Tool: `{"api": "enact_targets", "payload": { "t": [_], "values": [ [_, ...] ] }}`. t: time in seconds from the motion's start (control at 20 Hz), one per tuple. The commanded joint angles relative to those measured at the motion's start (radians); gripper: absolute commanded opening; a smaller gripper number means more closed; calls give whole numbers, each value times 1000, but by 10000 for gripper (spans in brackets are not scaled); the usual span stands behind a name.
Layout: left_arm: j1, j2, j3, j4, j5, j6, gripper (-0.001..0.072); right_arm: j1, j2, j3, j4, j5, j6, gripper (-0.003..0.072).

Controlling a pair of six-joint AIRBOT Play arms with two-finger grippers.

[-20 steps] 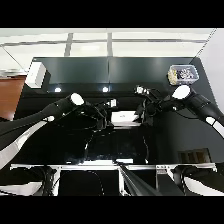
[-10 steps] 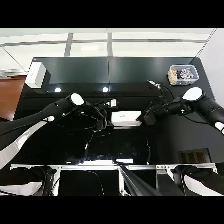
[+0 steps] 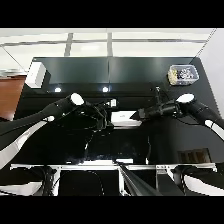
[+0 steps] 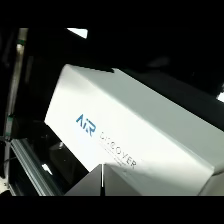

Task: Fold the box and place the chain.

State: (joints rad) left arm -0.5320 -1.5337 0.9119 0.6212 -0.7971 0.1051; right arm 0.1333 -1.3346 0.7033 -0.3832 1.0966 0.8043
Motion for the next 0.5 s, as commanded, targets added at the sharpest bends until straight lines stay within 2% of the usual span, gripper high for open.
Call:
{"api": "enact_targets", "payload": {
  "t": [0.0,0.3,0.45],
  "values": [
    [0,-1,0,0,0,0,386,0,-24,-2,-93,-49,69,15],
    [0,-1,0,-6,-6,-5,387,0,-24,-2,-116,-84,81,15],
    [0,-1,0,-6,-7,-5,387,-1,-21,11,-115,-45,49,15]
  ]
}}
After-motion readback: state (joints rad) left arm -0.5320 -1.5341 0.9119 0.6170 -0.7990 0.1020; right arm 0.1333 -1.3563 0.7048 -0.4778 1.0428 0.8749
